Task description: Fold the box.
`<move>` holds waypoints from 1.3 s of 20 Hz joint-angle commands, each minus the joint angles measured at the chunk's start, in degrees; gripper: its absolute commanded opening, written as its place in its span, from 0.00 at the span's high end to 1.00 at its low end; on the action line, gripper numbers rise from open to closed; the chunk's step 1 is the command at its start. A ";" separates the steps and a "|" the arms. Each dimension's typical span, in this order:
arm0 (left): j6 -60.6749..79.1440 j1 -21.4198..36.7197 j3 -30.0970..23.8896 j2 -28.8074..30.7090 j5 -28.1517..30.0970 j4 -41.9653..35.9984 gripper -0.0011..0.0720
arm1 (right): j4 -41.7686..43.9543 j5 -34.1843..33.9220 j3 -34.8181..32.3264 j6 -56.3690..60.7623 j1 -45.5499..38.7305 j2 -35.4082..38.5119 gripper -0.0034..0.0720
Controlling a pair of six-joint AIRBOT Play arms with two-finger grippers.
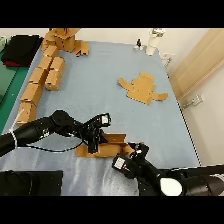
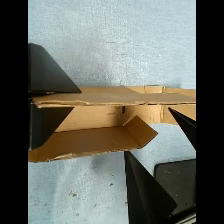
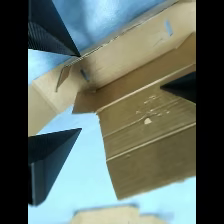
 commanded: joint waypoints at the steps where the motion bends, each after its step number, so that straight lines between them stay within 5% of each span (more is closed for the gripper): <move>1: 0.02 -0.04 0.04 0.02 -0.02 0.00 0.97 | 4.74 8.44 -2.40 -10.95 -7.02 8.74 0.01; 7: 0.02 -0.04 0.04 0.02 0.00 0.00 0.97 | 22.86 19.43 -3.52 -41.75 -28.37 14.95 0.01; 13: 0.02 -0.04 0.04 0.02 0.00 0.00 0.97 | 58.14 26.14 -3.26 -83.65 -49.37 9.90 0.01; 16: 0.02 -0.04 0.04 0.02 0.00 0.00 0.97 | 69.33 26.01 -1.38 -98.33 -56.02 4.13 0.01; 26: 0.02 -0.04 0.04 0.02 0.00 0.00 0.97 | 80.37 22.84 1.27 -114.18 -62.45 -10.32 0.01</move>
